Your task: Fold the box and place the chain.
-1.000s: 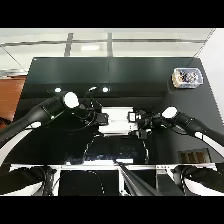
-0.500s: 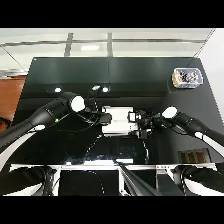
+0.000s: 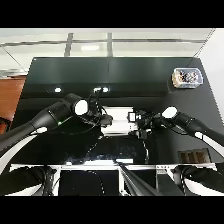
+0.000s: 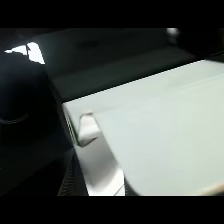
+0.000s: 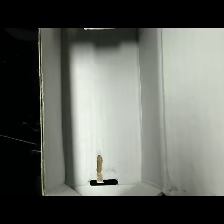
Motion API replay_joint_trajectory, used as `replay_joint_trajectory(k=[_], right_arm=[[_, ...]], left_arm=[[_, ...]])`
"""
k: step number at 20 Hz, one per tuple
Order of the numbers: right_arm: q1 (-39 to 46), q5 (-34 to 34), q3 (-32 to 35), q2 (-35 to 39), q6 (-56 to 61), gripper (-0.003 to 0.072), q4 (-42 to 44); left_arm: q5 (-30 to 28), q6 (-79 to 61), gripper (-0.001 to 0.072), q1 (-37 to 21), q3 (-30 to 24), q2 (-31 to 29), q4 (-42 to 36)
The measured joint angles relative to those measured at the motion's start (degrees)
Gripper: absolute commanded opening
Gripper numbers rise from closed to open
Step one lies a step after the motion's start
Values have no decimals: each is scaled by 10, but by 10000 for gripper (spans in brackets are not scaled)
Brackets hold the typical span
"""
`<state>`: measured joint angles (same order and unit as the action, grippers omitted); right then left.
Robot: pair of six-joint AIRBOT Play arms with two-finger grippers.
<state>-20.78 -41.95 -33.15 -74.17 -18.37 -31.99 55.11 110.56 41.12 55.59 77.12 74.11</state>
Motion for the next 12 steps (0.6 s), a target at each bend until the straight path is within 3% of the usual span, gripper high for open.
replay_joint_trajectory(k=[12], right_arm=[[0, 0, 0, 0, 0, 226, 0]], left_arm=[[6, 100, 343, 35, 17, 23, 114]])
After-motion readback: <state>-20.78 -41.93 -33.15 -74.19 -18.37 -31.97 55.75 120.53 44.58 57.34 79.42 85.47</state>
